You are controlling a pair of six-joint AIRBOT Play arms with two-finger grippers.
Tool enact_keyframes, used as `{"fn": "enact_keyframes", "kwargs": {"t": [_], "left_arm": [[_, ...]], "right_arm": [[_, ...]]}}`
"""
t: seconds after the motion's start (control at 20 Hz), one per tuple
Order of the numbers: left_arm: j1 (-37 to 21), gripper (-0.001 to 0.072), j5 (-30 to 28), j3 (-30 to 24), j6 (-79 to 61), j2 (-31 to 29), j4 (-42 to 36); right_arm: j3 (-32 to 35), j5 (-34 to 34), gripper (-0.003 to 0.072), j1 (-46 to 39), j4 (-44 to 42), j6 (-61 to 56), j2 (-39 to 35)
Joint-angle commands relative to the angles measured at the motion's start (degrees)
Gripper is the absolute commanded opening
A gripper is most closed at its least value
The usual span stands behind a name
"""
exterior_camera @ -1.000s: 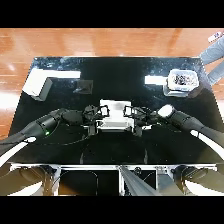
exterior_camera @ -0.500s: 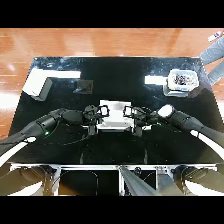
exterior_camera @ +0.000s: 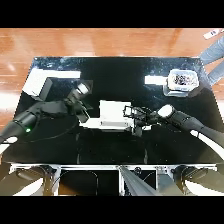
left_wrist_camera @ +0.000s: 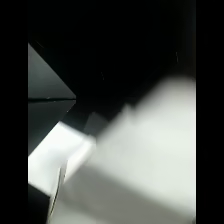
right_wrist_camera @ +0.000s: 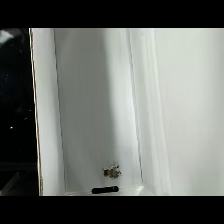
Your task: Fold the box and place the chain.
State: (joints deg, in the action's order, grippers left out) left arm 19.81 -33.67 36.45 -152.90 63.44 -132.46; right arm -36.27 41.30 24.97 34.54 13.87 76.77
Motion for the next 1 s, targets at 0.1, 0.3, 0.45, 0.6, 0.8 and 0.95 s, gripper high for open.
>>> {"fn": "enact_keyframes", "kwargs": {"t": [0.1,0.3,0.45,0.6,0.8,0.95], "left_arm": [[-18.4,0.0020,-22.3,-0.3,37.4,-1.7,1.0],[-24.2,0.0020,-28.9,-1.5,42.6,0.1,4.4],[-24.0,0.0020,-30.7,-1.5,44.9,5.6,1.4],[-22.4,0.0020,-29.7,-1.5,40.3,11.7,-4.5],[-18.4,0.0020,-26.9,-1.5,36.2,16.6,-9.4],[-15.5,0.0020,-23.6,-1.3,36.1,16.8,-11.0]], "right_arm": [[0.0,0.0,0.0607,0.0,0.0,0.0,0.0],[0.0,0.0,0.0607,0.0,0.0,0.0,0.0],[0.0,0.0,0.0607,0.0,0.0,0.0,0.0],[0.0,0.0,0.0606,0.0,0.0,0.0,0.0],[0.0,0.0,0.0606,0.0,0.0,0.0,0.0],[0.0,0.0,0.0606,0.0,0.0,0.0,0.0]]}}
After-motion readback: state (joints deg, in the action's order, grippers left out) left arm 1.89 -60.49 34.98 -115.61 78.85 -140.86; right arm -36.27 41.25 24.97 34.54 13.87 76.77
